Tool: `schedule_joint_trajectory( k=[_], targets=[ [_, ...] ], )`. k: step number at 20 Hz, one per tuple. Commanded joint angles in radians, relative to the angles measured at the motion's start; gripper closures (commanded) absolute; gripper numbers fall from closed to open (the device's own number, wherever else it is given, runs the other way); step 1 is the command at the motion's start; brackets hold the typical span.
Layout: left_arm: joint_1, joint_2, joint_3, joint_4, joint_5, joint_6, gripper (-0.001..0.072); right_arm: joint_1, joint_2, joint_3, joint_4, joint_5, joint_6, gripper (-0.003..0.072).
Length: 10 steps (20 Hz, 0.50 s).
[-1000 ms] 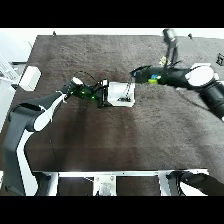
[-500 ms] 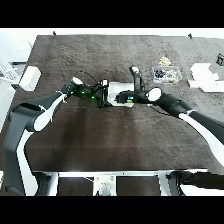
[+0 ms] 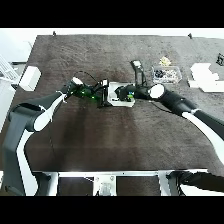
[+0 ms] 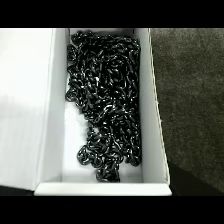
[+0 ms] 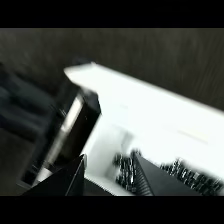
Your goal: Fold the box and place the chain.
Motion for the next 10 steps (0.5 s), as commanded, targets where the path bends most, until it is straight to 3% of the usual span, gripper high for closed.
schedule_joint_trajectory(
  k=[1, 4, 6, 10],
  targets=[
    [0.000, 0.000, 0.000, 0.000, 0.000, 0.000, 0.0184, -0.018, 0.160, 0.007, -0.103, 0.027, -0.071, 0.0301],
    [0.000, 0.000, 0.000, 0.000, 0.000, 0.000, 0.0184, -0.086, 0.272, 0.007, -0.208, 0.026, -0.124, 0.0302],
    [0.000, 0.000, 0.000, 0.000, 0.000, 0.000, 0.0184, -0.166, 0.281, 0.010, -0.210, 0.026, -0.190, 0.0305],
    [0.000, 0.000, 0.000, 0.000, 0.000, 0.000, 0.0184, -0.278, 0.240, 0.026, -0.072, 0.027, -0.422, 0.0313]
  ],
)
